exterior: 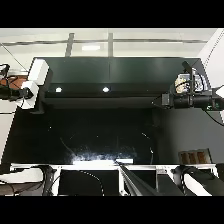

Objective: Fold the box and place the chain.

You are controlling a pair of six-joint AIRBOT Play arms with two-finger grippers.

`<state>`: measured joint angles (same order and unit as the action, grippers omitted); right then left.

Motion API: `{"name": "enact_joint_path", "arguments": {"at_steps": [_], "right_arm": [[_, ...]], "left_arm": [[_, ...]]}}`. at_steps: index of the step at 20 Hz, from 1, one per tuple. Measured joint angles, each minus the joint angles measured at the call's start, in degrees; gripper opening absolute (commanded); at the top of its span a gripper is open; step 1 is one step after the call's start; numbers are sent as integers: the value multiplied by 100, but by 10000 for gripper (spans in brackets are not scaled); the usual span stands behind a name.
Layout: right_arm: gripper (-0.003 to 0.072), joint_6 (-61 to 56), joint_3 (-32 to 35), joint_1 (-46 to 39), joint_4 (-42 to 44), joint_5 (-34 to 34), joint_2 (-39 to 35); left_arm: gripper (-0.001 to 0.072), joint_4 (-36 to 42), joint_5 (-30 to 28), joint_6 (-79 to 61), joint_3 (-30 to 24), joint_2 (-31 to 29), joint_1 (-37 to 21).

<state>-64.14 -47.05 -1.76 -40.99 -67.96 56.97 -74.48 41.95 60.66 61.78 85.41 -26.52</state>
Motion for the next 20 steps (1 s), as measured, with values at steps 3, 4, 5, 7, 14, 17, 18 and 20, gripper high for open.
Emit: {"name": "enact_joint_path", "arguments": {"at_steps": [3, 4, 5, 7, 14, 17, 18, 20], "right_arm": [[42, -15, 0, 0, 2, 7, 0], [42, -15, 0, 0, 0, 11, 0], [42, -15, 0, 0, 0, 15, 0], [42, -15, 0, 0, 0, 22, 0], [42, -13, 0, 0, 0, 24, 0], [42, -15, 0, 0, 2, 24, 0], [42, -15, 0, 0, 0, 24, 0], [42, -15, 0, 0, 0, 22, 0]], "left_arm": [[395, 142, -42, -146, 26, 55, -2], [395, 179, -37, -190, 28, 63, -2], [395, 219, -15, -247, 31, 68, -2], [395, 334, 98, -487, 33, 79, -2], [518, 557, 179, -1036, 33, 83, 9], [711, 597, -24, -1088, 35, 79, 11], [710, 581, -61, -1097, 37, 55, 11], [710, 518, -96, -1099, 85, -66, 11]]}}
